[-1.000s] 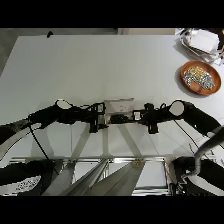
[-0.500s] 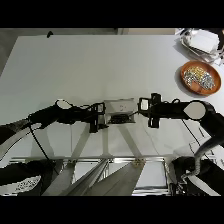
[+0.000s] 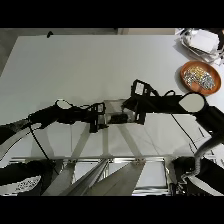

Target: Fold the box and place the chain.

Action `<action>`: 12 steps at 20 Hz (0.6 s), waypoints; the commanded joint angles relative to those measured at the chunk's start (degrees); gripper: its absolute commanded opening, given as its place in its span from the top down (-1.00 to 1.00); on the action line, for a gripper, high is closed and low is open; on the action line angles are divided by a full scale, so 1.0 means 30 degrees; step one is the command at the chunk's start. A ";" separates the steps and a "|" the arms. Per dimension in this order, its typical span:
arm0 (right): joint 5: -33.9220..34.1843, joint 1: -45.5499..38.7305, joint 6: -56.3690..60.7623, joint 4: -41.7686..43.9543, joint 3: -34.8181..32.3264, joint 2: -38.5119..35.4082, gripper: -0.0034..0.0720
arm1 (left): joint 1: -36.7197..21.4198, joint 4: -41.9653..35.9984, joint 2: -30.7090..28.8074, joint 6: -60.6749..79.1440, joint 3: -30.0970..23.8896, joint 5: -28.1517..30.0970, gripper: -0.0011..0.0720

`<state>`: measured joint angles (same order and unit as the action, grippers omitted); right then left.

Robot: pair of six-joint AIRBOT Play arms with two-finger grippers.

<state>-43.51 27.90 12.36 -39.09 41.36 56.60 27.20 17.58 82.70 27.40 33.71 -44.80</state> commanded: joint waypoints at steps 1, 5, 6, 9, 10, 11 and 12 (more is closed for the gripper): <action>0.0095 0.0976 0.0772 0.0750 0.0175 0.2171 0.87 | 0.0007 0.0000 -0.0007 0.0000 -0.0007 0.0000 0.40; 0.0160 0.1632 0.0954 0.0736 0.0175 0.4386 0.83 | 0.0007 0.0000 -0.0007 0.0000 0.0000 0.0000 0.40; 0.0138 0.1632 0.0962 0.0736 0.0175 0.4590 0.60 | 0.0007 0.0000 -0.0007 0.0000 0.0000 0.0000 0.40; -0.0925 0.1217 0.1435 0.0270 0.0780 0.4546 0.07 | 0.0007 0.0000 -0.0007 0.0000 -0.0007 0.0000 0.40; -0.1931 0.0933 0.1464 -0.0051 0.1326 0.4546 0.07 | 0.0007 0.0000 -0.0007 0.0000 -0.0007 0.0000 0.40; -0.3162 0.0627 0.1457 -0.0437 0.2076 0.4546 0.07 | 0.0007 0.0000 -0.0007 0.0000 0.0000 0.0000 0.40; -0.4284 0.0299 0.1457 -0.0743 0.2885 0.4546 0.10 | 0.0007 0.0000 -0.0007 0.0000 0.0000 0.0000 0.40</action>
